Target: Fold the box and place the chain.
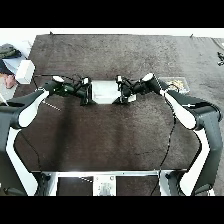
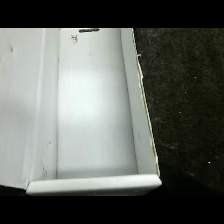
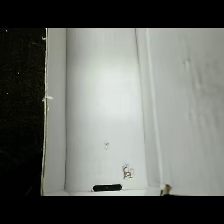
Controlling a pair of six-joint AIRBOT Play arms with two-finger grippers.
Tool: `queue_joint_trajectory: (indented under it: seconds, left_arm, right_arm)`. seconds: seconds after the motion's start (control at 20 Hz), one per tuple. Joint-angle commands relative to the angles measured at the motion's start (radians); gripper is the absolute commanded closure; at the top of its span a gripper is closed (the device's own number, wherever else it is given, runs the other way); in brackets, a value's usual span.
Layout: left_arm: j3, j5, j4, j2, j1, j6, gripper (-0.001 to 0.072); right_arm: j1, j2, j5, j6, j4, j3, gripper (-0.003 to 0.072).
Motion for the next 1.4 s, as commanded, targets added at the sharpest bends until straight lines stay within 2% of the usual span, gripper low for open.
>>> queue_joint_trajectory:
  seconds: [0.0, 0.7, 0.75, 0.8, 1.35]
  left_arm:
    - [0.001, 0.003, 0.0, 0.001, -0.001, 0.0, 0.0506]
    - [0.001, 0.002, 0.0, 0.001, -0.001, 0.0, 0.0506]
    - [0.001, 0.002, 0.0, 0.001, -0.001, 0.0, 0.0506]
    - [0.001, 0.002, 0.0, 0.001, -0.001, 0.0, 0.0506]
    - [0.001, 0.004, 0.002, 0.001, 0.0, 0.0, 0.0506]
  right_arm:
    - [0.001, 0.0, 0.0, 0.0, 0.0, 0.0, 0.0312]
    - [0.002, 0.0, 0.001, 0.0, 0.004, 0.0, 0.0311]
    - [0.001, 0.0, 0.001, 0.0, 0.004, 0.0, 0.0246]
    - [0.001, 0.001, 0.002, 0.002, 0.011, 0.0, 0.0089]
    - [-0.035, 0.016, 0.093, 0.004, -0.001, 0.0, 0.0082]
